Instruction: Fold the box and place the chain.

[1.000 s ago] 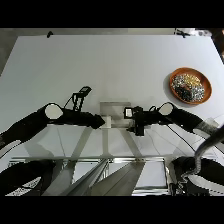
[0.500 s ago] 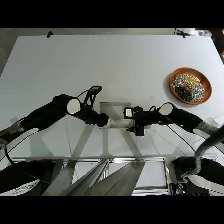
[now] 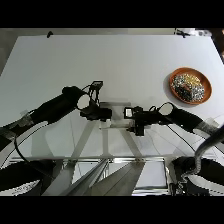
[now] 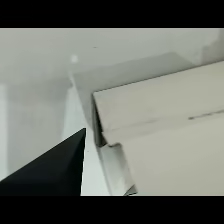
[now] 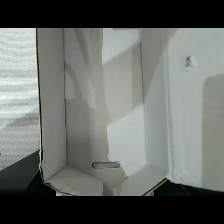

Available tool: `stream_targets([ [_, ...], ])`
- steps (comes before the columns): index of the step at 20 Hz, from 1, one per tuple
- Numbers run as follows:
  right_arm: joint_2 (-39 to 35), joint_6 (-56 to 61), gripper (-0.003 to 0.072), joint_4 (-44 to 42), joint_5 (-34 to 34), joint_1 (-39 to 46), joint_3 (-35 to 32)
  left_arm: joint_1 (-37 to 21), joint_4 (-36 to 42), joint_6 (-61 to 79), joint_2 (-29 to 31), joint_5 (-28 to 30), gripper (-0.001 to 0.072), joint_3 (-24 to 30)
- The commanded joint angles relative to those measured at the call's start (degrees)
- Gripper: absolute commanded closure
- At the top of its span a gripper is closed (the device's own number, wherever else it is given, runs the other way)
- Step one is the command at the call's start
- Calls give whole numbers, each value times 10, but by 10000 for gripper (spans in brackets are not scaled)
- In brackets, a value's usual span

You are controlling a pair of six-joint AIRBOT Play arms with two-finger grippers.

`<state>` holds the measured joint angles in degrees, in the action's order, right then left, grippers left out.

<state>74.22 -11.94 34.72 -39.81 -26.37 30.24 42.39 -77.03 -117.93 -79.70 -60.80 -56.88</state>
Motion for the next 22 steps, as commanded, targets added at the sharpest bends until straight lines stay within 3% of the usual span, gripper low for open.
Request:
stream_targets([
  [1,0,0,283,0,0,0,0,2,-21,-62,-28,-56,309,-34],
  [10,0,0,283,0,0,0,0,30,-10,-112,-76,-44,331,-35],
  [13,0,0,283,0,0,0,0,40,-10,-124,-91,-32,457,-35],
  [16,0,0,283,0,0,0,0,45,-13,-124,-93,-14,459,-35],
  [17,0,0,283,0,0,0,0,45,-13,-124,-93,-13,513,-35],
  [19,0,0,283,0,0,0,0,45,-15,-124,-93,-14,703,-35],
  [22,0,0,283,0,0,0,0,46,-24,-124,-93,-16,703,-35],
])
